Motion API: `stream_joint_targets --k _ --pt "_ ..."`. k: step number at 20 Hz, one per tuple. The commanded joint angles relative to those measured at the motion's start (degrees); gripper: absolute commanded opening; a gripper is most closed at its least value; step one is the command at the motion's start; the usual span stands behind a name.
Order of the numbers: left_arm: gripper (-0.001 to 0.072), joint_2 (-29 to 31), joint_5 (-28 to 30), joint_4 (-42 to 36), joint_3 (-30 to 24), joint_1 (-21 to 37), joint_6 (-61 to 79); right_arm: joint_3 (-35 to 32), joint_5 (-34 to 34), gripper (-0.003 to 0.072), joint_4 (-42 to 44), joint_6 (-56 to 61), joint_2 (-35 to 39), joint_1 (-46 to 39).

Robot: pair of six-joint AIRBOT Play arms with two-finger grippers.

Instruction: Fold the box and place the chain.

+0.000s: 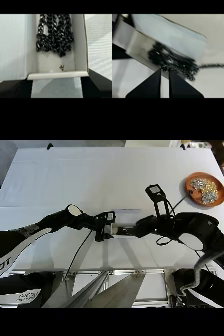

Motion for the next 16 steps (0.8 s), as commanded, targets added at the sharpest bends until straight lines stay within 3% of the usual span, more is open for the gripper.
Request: stream_joint_targets --k 1,6,12,16 --pt "0.0334 0.02 0.0 0.02 0.02 0.0 0.0 0.07 -11.06 0.0017 2.99 0.0 0.63 2.25" --pt "0.0334 0.02 0.0 0.02 0.02 0.0 0.0 0.04 -11.52 0.0018 6.03 0.0 0.09 2.23" --pt "0.0334 0.02 0.02 0.02 0.02 0.0 0.0 0.04 -9.51 0.0022 6.1 0.0 -5.77 2.25" --pt "0.0334 0.02 0.0 0.02 0.02 0.0 0.0 0.04 -5.97 0.0217 6.01 -0.02 -6.32 2.23"
